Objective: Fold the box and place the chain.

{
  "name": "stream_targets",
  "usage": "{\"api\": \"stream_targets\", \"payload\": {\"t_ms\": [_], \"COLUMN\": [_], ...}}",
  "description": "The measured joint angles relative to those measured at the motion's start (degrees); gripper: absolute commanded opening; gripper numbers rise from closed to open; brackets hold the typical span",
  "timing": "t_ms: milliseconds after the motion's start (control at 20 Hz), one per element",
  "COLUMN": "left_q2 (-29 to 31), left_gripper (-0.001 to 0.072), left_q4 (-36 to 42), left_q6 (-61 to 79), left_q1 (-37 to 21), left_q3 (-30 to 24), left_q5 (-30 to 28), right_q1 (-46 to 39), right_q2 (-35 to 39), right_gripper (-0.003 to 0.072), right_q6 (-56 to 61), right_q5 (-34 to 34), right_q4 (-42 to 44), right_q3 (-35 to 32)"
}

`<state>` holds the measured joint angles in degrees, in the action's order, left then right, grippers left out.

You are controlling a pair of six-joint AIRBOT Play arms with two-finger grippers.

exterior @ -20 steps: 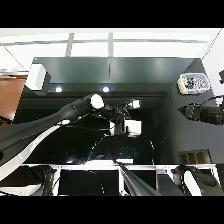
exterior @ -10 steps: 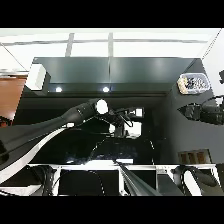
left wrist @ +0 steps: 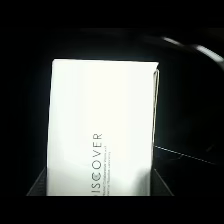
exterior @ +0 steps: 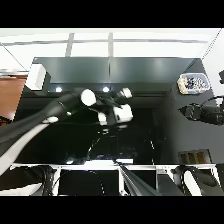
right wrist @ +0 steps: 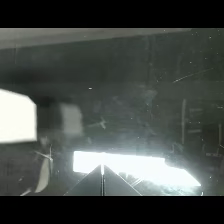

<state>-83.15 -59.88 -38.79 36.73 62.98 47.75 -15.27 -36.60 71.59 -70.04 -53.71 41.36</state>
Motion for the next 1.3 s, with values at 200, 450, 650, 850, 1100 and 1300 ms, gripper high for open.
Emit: {"api": "stream_targets", "payload": {"t_ms": [200, 450, 650, 850, 1100, 1300], "left_q2": [3.0, 3.9, 3.7, 1.4, -3.2, -7.0], "left_gripper": [0.0351, 0.0351, 0.0351, 0.0351, 0.0351, 0.0567], "left_q4": [-13.4, -23.9, -24.4, -23.4, -15.5, -12.4], "left_q6": [-20.3, -34.6, -37.7, -34.4, -21.8, -17.7], "left_q1": [-15.3, -39.5, -53.9, -60.7, -62.3, -61.9], "left_q3": [-0.1, -0.2, 0.1, 1.3, 2.8, 4.7], "left_q5": [10.5, 16.8, 15.5, 10.5, 2.0, -3.4], "right_q1": [0.0, 0.0, 0.0, 0.0, 0.0, 0.0], "right_q2": [0.0, 0.0, 0.0, 0.0, 0.0, 0.0], "right_gripper": [0.0015, 0.0015, 0.0015, 0.0015, 0.0015, 0.0015], "right_q6": [0.0, 0.0, 0.0, 0.9, 3.3, 5.0], "right_q5": [0.1, 1.2, 1.5, 0.3, -0.3, -0.4], "right_q4": [-0.4, -0.5, -0.5, -0.5, -0.6, -0.5], "right_q3": [0.0, 0.0, -0.1, -0.1, -0.1, -0.1]}}
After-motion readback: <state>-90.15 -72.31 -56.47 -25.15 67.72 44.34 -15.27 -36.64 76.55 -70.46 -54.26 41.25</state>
